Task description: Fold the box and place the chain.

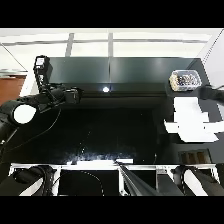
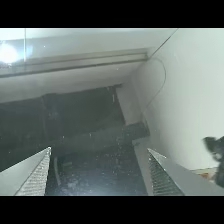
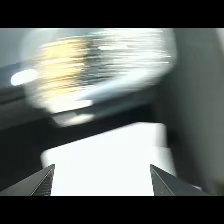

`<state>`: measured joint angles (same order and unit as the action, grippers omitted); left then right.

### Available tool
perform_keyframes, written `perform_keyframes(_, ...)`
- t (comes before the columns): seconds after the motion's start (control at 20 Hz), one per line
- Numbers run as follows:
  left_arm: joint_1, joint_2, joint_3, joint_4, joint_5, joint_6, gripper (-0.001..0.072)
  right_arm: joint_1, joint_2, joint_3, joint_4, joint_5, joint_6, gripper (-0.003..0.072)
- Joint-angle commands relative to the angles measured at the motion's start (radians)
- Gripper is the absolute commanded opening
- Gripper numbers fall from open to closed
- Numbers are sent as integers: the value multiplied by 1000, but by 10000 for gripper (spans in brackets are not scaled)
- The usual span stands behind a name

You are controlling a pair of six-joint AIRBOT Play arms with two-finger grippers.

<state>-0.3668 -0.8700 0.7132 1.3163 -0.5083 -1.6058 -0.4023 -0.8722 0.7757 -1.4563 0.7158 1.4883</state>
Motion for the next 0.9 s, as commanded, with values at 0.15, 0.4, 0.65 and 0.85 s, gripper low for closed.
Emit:
perform_keyframes(0.15,0,-16,0,-23,-49,1,712,-531,-200,70,-161,28,198,689)
perform_keyframes(0.4,-4,-23,0,-24,-50,1,713,-755,-241,84,-97,-12,132,690)
perform_keyframes(0.65,-3,-27,0,-87,-48,1,713,-813,-496,270,566,391,-520,690)
perform_keyframes(0.85,-2,-31,0,-87,-48,1,712,-803,-671,352,515,700,-603,690)
